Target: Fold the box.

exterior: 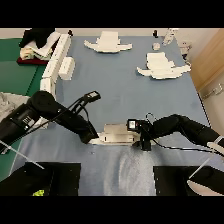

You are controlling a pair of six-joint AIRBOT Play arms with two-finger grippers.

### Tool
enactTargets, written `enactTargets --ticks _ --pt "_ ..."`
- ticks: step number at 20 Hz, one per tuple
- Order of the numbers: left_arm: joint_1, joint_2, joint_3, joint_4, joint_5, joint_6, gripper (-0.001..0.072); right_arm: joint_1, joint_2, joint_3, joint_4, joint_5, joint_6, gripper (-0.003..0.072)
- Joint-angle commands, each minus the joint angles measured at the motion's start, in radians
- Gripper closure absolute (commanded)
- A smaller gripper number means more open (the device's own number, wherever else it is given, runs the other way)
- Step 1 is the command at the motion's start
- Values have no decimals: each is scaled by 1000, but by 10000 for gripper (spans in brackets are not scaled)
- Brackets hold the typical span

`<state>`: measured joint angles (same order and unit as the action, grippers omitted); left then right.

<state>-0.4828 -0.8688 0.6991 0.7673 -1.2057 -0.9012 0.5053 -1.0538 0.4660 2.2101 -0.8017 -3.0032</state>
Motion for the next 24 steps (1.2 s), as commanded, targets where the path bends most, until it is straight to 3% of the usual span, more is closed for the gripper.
enactTargets --ticks 1,3,6,11,15,21,24 --pt "-168 -51 -23 -164 269 -143 697 0 0 1 0 0 0 169" --pt "-204 -118 12 -170 414 -160 697 0 0 1 0 0 0 169" --pt "-159 -223 68 -160 432 -227 698 0 0 1 0 0 0 169" --pt "-109 -312 74 -67 510 -344 698 0 0 1 0 0 0 168" --pt "-108 -368 74 10 515 -433 698 0 0 1 0 0 0 169" --pt "-110 -433 74 -7 478 -434 698 0 0 1 0 0 0 169" --pt "-108 -415 92 -11 468 -407 698 0 0 1 0 0 0 169"
